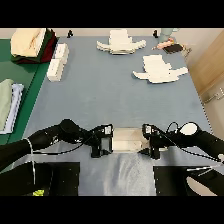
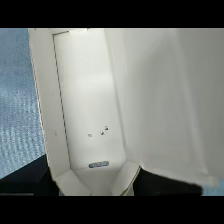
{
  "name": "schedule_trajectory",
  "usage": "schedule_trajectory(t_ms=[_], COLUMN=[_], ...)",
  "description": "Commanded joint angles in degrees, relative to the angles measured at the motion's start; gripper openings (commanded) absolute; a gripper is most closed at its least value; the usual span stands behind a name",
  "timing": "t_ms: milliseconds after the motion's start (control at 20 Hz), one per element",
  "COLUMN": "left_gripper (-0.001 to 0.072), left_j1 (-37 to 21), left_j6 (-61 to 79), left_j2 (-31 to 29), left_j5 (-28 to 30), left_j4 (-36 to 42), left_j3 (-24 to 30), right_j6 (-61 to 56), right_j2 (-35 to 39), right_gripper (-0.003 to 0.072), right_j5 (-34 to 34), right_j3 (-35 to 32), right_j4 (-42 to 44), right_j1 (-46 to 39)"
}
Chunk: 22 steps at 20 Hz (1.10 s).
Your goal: Fold the box.
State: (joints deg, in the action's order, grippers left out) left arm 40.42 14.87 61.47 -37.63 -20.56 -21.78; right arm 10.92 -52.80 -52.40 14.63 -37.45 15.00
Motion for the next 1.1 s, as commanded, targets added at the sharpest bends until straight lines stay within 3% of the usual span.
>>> schedule_trajectory(t_ms=[0,150,300,1050], left_gripper=[0.072,0.072,0.072,0.072], left_j1=[0.9,3.8,5.7,10.0], left_j6=[-1.0,-1.0,-2.1,-7.0], left_j2=[0.0,0.0,0.5,0.6], left_j5=[-0.2,3.5,7.8,12.8], left_j4=[0.7,5.3,5.2,1.2], left_j3=[-0.1,-0.1,-0.2,-0.2], right_j6=[0.1,0.1,0.1,0.1], right_j2=[0.0,0.0,0.0,0.0], right_gripper=[0.0508,0.0508,0.0508,0.0508], right_j5=[0.0,0.0,0.0,0.0], right_j3=[0.0,0.0,0.0,0.0], right_j4=[0.0,0.0,0.0,0.0], right_j1=[0.0,0.0,0.0,0.0])
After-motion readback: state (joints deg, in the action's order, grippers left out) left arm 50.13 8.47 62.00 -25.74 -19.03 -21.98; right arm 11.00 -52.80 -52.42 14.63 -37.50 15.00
